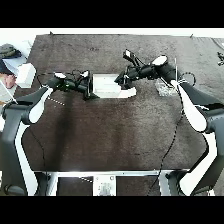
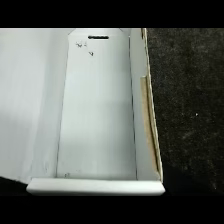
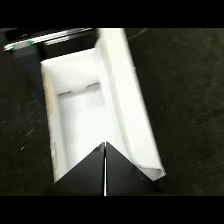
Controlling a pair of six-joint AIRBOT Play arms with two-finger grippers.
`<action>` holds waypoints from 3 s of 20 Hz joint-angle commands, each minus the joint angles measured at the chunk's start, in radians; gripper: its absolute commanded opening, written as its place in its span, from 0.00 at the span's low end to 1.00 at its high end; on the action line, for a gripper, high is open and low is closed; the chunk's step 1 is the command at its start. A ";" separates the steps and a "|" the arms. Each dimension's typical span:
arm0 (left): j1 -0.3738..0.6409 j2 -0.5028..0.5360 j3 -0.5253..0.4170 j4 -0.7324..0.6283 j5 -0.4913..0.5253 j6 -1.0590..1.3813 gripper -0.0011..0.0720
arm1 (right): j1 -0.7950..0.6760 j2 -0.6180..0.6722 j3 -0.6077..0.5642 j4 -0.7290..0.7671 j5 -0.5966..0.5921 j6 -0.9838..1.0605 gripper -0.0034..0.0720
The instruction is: Fold the box and place the chain.
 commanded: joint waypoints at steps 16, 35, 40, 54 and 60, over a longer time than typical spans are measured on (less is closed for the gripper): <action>0.000 0.000 0.000 0.000 0.000 0.000 0.40 | 0.009 -0.104 0.001 -0.011 -0.201 0.028 0.03; 0.000 0.000 0.000 0.000 0.000 0.000 0.40 | 0.000 0.106 0.001 -0.444 0.049 0.087 0.83; 0.000 0.000 0.000 0.000 0.000 0.000 0.40 | 0.057 0.048 -0.001 -0.542 0.040 0.043 0.83; 0.000 0.000 0.000 0.000 0.000 0.000 0.40 | 0.098 -0.016 0.000 -0.537 -0.070 0.061 0.67; 0.000 0.000 0.000 0.000 0.000 0.000 0.40 | 0.137 -0.025 -0.001 -0.534 -0.072 0.061 0.33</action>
